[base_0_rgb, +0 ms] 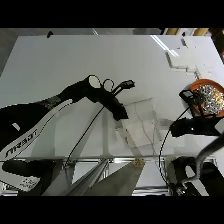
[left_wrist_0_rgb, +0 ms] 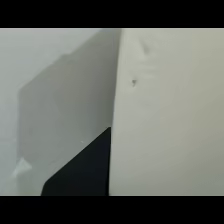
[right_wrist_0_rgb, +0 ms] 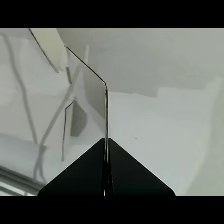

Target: Fold the box and place the chain.

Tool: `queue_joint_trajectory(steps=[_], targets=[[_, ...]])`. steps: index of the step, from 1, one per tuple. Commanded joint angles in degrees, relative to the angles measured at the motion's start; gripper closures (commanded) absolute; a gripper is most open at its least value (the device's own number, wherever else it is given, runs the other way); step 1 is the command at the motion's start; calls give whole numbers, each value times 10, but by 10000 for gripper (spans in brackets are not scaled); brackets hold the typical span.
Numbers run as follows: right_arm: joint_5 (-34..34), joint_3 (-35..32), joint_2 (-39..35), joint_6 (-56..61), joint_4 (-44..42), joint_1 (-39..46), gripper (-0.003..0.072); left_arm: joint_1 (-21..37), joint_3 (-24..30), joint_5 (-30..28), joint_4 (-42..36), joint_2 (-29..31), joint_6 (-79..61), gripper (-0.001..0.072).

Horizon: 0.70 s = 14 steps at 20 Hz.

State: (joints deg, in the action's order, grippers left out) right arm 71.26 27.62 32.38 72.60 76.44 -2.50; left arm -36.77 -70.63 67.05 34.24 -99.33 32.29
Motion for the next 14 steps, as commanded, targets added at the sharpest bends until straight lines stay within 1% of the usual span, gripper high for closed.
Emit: queue_joint_trajectory(steps=[1,2,3,5,8,9,11,14], targets=[[0,1,0,-4,-10,0,607,0,-1,1,50,8,-70,707],[0,5,-1,-9,-17,0,522,0,-2,-2,67,16,-88,707],[1,12,-1,-9,-22,0,455,0,-2,-6,70,27,-91,708],[15,38,-5,-9,-23,0,354,-4,-2,2,88,54,-89,710],[59,92,-18,-26,-19,0,345,-28,-2,37,216,95,-39,712],[67,105,-29,-39,-19,0,345,-34,0,49,236,101,-40,712],[70,110,-56,-52,-19,0,346,-33,12,44,216,102,-77,713],[97,110,-77,-55,-19,0,347,-35,27,-35,188,102,-94,713]])
